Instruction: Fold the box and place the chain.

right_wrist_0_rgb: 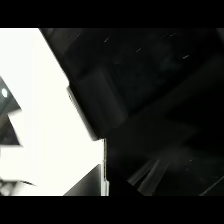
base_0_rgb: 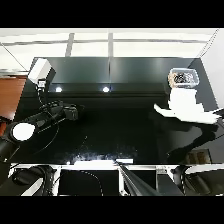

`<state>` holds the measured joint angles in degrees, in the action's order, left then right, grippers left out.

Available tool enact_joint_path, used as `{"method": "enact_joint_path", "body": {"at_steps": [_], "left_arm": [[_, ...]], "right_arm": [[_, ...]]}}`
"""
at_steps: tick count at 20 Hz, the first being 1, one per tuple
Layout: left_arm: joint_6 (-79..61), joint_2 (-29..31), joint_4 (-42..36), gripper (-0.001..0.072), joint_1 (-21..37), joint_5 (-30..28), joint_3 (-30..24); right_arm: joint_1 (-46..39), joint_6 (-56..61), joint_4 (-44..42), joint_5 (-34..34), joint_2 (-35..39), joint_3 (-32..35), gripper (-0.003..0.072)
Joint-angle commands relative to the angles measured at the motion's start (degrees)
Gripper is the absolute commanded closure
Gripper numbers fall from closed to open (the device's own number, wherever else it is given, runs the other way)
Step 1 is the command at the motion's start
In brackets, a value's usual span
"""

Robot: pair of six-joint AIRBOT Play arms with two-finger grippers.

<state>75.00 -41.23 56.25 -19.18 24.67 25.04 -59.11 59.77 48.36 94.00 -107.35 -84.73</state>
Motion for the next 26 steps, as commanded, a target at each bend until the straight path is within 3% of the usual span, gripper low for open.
{"method": "enact_joint_path", "body": {"at_steps": [1,7,11,15,17,20,24,26], "left_arm": [[-0.02,-0.02,0.02,0.0008,-0.02,-0.02,-0.02],[0.02,-0.02,-0.04,0.0007,-0.02,0.0,-0.02],[0.0,-0.02,-0.22,0.0007,-0.02,0.07,-0.02],[0.02,-0.02,-0.22,0.0007,0.0,-0.35,-0.02],[0.02,-0.02,-0.2,0.0008,0.0,-0.46,-0.02],[0.15,-0.07,-0.24,0.0007,-0.02,0.02,-0.02],[0.15,-1.49,-0.26,0.0008,-3.02,0.02,-0.02],[0.42,-3.98,-4.57,0.0008,-5.14,0.74,0.0]], "right_arm": [[0.42,-2.16,-0.57,2.1,1.6,1.27,0.0671],[2.93,-2.84,-7.34,-1.53,14.14,17.4,0.0672],[14.8,-2.6,-18.27,-10.84,26.12,33.53,0.0672],[32.06,-2.82,-21.22,-24.11,39.6,43.1,0.0672],[38.66,-7.43,-20.81,-26.32,46.86,45.22,0.0672],[43.08,-14.64,-20.44,-27.28,58.14,49.83,0.0673],[45.64,-17.16,-20.26,-35.23,73.94,60.33,0.0673],[46.34,-17.16,-20.24,-38.4,78.44,65.09,0.0673]]}}
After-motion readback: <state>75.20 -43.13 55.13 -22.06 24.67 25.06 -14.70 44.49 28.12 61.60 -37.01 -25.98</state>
